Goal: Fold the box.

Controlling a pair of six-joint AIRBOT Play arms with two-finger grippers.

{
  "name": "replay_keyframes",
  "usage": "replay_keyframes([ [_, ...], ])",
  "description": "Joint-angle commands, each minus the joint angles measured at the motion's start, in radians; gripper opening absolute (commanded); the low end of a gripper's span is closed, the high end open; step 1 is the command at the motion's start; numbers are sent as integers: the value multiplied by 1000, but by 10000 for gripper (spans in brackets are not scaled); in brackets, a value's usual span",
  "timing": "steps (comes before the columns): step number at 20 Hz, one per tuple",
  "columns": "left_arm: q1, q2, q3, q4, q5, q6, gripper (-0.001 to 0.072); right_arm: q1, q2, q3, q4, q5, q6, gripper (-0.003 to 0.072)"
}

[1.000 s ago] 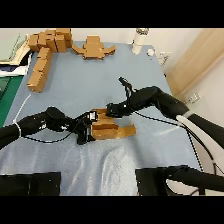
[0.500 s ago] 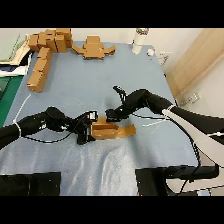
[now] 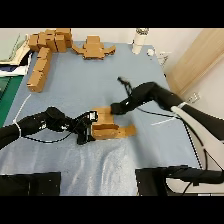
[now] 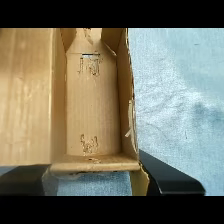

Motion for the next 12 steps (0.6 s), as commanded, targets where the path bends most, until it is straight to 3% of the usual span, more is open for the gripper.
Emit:
replay_keyframes([
  [1, 0, 0, 1, 0, 0, 0, 370, -50, 135, 29, -95, -82, -36, 3],
  [3, 0, 0, 1, 0, 0, 0, 370, -35, 207, -3, -127, -224, -129, 3],
  [5, 0, 0, 1, 0, -1, 0, 370, 5, 285, -111, -129, -295, -267, 5],
  [6, 0, 0, 1, 0, 0, 0, 370, 26, 326, -185, -138, -285, -320, 71],
  [8, 0, 0, 1, 0, 0, 0, 370, 58, 364, -298, -234, -190, -390, 428],
  [9, 0, 0, 1, 0, 0, 0, 370, 68, 363, -334, -293, -129, -453, 568],
  [12, 0, 0, 1, 0, 0, 0, 370, 71, 325, -381, -359, 74, -671, 596],
])
